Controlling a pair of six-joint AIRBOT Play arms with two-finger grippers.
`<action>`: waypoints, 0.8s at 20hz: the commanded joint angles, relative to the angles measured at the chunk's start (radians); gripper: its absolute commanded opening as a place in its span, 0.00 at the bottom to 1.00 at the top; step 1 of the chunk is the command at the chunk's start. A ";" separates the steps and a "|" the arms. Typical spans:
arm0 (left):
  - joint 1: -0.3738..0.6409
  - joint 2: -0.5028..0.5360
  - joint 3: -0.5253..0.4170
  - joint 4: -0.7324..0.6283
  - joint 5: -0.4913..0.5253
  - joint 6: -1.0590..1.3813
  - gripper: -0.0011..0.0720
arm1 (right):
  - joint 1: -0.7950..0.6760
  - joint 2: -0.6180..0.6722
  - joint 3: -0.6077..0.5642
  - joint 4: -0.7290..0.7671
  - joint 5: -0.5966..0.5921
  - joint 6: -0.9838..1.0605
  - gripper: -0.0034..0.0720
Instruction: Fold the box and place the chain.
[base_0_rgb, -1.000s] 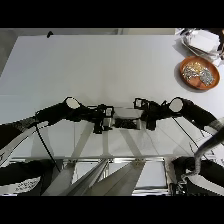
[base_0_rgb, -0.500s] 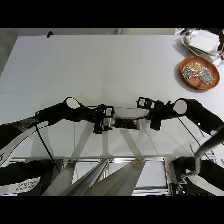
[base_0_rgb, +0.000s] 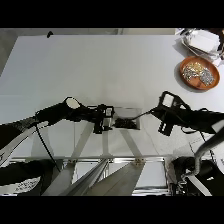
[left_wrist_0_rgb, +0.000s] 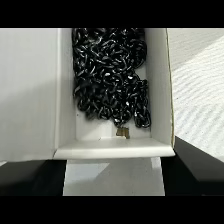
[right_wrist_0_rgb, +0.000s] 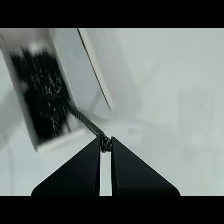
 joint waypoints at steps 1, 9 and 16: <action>0.000 0.000 0.001 0.000 0.000 0.000 0.44 | 0.000 0.114 0.001 0.217 -0.019 0.009 0.06; 0.000 0.000 0.001 0.000 -0.003 0.000 0.44 | 0.179 -0.160 0.000 0.394 -0.135 0.006 0.06; 0.000 0.000 0.001 0.000 -0.003 0.000 0.44 | 0.312 -0.420 0.000 0.391 -0.358 0.007 0.07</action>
